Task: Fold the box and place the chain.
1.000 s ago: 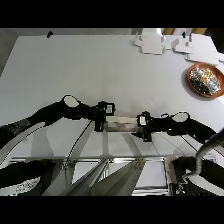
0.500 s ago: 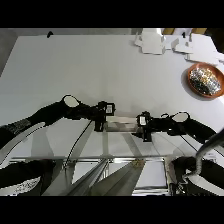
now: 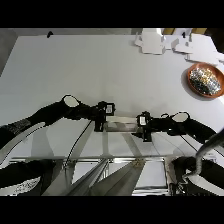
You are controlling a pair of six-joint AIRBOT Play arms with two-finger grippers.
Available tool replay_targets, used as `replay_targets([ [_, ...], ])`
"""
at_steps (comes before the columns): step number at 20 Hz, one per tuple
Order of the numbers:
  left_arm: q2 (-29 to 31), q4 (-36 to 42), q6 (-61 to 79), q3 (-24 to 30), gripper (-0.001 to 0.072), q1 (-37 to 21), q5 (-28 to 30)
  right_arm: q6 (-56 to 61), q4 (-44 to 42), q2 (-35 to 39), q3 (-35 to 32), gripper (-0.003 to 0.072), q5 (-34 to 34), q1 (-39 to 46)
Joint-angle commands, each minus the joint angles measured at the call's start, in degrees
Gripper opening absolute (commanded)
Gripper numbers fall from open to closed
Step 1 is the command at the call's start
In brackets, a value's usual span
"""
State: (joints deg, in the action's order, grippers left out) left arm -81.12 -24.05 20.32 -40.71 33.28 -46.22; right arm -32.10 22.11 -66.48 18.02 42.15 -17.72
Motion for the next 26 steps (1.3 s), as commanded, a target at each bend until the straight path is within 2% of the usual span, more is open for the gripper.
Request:
replay_targets([
  [1,0.13,0.02,0.00,0.00,0.0253,-0.11,-1.11,0.11,-0.02,0.00,-0.02,0.0410,0.11,-0.02],
  [2,0.44,0.07,-0.68,0.02,0.0496,-0.15,-1.09,0.11,-0.02,0.00,-0.02,0.0410,0.13,-0.02],
  [3,0.96,0.00,-2.10,0.02,0.0624,-0.15,-0.87,0.11,-0.04,0.00,-0.02,0.0410,0.13,-0.02],
  [4,1.81,-0.44,-4.15,0.02,0.0649,-0.15,-0.85,0.11,-0.02,0.00,-0.02,0.0410,0.13,-0.02],
  [6,4.15,-3.52,-7.58,0.02,0.0649,-0.15,-0.74,0.11,-0.02,0.00,-0.02,0.0410,0.13,-0.02],
  [10,11.10,-17.38,-21.46,0.00,0.0648,-0.17,-0.70,0.11,-0.04,0.00,-0.02,0.0410,0.17,-0.02],
  [14,20.68,-31.43,-40.79,0.00,0.0641,-0.15,-2.19,0.11,-0.02,0.00,-0.02,0.0410,0.31,-0.02],
  [16,25.92,-32.04,-45.03,0.00,0.0609,0.09,-5.16,0.11,-0.02,0.00,-0.02,0.0410,0.31,-0.02],
  [17,28.20,-32.06,-45.66,0.02,0.0482,0.59,-7.06,0.11,-0.02,0.00,-0.02,0.0410,0.31,-0.02],
  [19,31.47,-32.06,-45.90,0.02,0.0011,2.78,-11.72,0.11,-0.04,0.00,-0.02,0.0410,0.31,-0.02],
  [21,31.98,-31.98,-47.47,0.07,0.0003,7.02,-14.05,0.11,-0.02,0.00,-0.02,0.0410,0.31,-0.02],
  [23,30.29,-32.20,-49.07,0.07,0.0003,12.48,-11.74,0.11,-0.04,0.00,-0.02,0.0410,0.31,-0.02],
  [25,27.17,-32.15,-49.07,0.07,0.0006,17.16,-4.92,0.11,-0.02,0.00,-0.02,0.0410,0.31,-0.02],
  [26,25.20,-31.87,-49.05,0.07,0.0005,18.80,0.63,0.11,-0.02,0.00,-0.02,0.0410,0.31,-0.02],
])
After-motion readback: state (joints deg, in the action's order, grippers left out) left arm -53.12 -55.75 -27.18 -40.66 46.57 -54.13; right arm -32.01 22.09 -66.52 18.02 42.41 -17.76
